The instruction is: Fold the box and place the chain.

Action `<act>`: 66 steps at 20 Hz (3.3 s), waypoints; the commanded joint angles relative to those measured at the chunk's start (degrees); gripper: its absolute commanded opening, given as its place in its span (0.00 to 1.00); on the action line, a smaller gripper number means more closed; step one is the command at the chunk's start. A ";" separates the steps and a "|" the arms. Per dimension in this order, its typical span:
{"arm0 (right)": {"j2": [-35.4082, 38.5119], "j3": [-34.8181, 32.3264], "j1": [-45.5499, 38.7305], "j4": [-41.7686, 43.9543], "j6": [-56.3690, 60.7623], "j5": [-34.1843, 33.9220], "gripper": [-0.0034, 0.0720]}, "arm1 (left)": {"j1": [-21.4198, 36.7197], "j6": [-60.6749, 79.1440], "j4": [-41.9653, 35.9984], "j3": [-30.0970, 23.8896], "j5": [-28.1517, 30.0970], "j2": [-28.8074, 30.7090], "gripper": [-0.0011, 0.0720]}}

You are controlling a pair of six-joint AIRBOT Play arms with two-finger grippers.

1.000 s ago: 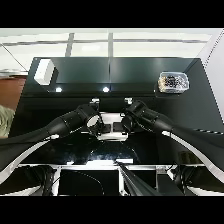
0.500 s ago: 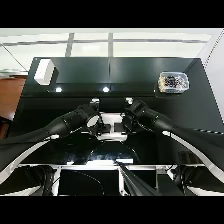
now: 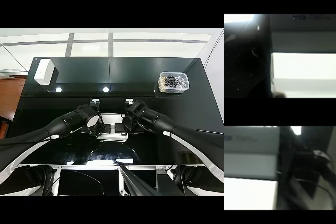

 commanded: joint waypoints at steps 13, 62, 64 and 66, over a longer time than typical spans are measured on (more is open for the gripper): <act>19.45 0.07 -6.88 -3.26 -12.72 -4.52 0.50 | 0.00 -0.11 0.11 -0.02 0.07 0.02 0.05; -0.22 41.03 -48.87 -5.18 -44.19 -7.67 0.07 | -0.15 -0.11 -0.04 -0.02 -0.22 0.00 0.05; 4.13 41.03 -48.78 0.35 -48.13 -12.37 0.07 | -0.15 -0.11 -0.04 -0.02 -0.22 0.00 0.05; 7.58 41.00 -48.39 2.93 -50.56 -17.62 0.07 | -0.15 -0.11 -0.07 -0.02 -0.22 0.00 0.05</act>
